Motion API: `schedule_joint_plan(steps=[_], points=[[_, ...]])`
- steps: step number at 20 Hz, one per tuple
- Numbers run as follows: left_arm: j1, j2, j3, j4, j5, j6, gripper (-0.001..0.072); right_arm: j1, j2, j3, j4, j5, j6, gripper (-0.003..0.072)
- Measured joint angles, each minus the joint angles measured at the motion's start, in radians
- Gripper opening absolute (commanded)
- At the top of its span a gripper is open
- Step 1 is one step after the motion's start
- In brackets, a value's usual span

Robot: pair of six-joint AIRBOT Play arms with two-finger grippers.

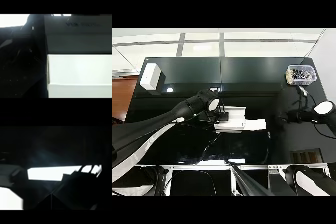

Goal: Fold the box and place the chain.

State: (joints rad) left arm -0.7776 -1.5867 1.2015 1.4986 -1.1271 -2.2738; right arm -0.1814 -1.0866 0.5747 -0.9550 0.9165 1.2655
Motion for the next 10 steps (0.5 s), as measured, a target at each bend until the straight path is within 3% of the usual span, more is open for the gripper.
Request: schedule_joint_plan(steps=[4,9,10], points=[[0.000,0.000,0.000,0.000,0.000,0.000,0.0027,-0.031,-0.128,-0.021,0.173,0.137,-0.093,0.0012],[0.000,0.000,0.000,0.000,0.000,-0.002,0.0027,0.092,-0.253,0.000,0.399,0.174,-0.307,0.0016],[0.000,0.000,0.000,0.000,0.000,-0.002,0.0027,0.114,-0.263,0.017,0.415,0.183,-0.336,0.0161]])
